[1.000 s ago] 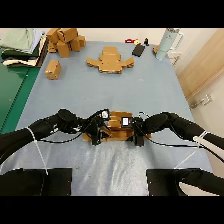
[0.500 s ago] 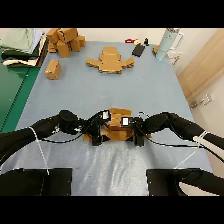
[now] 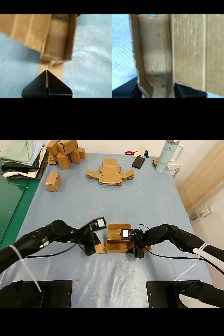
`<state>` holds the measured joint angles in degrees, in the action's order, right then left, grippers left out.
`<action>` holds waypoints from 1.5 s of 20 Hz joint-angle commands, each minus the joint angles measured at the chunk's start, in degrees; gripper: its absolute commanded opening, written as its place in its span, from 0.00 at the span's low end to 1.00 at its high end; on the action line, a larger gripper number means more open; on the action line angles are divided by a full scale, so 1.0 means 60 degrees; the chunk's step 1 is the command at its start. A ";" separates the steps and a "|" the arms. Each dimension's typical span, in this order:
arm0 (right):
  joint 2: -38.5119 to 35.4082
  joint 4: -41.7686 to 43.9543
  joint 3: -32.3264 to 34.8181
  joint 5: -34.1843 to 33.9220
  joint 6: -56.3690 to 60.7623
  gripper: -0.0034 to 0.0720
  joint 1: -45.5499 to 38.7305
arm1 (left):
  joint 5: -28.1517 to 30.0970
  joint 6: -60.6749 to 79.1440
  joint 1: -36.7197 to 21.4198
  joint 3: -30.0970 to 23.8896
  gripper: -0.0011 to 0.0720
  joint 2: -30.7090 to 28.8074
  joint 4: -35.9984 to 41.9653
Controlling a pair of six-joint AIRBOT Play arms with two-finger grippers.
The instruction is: Fold the box.
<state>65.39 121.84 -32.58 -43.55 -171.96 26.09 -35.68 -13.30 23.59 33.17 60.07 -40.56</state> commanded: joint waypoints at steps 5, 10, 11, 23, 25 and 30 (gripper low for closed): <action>0.0000 0.0004 0.0007 0.0004 0.0004 0.63 -0.0004 | -0.1942 -1.0590 -0.2969 -0.0120 0.03 -0.1202 -0.4521; 0.0000 0.0004 0.0004 0.0004 0.0004 0.63 -0.0004 | -0.2747 -0.9766 -0.3501 -0.0437 0.03 -0.0204 -0.2324; 0.0000 0.0004 0.0004 0.0004 0.0004 0.63 -0.0004 | -0.2823 -0.9369 -0.3337 -0.0463 0.03 0.0095 -0.1785; 0.0000 0.0007 0.0004 0.0004 0.0004 0.63 -0.0004 | -0.1719 -0.7020 -0.1100 -0.0481 0.03 0.0841 0.1220; 0.0000 0.0007 0.0007 0.0000 0.0004 0.63 -0.0004 | -0.1741 -0.6626 -0.1005 -0.0477 0.03 0.0841 0.1745; 0.0000 0.0007 0.0004 0.0004 0.0004 0.63 -0.0004 | -0.1861 -0.5927 -0.0714 -0.0401 0.03 0.0823 0.1789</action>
<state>65.39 121.86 -32.56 -43.55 -171.96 26.09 -46.63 -51.29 18.44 30.46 65.08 -30.87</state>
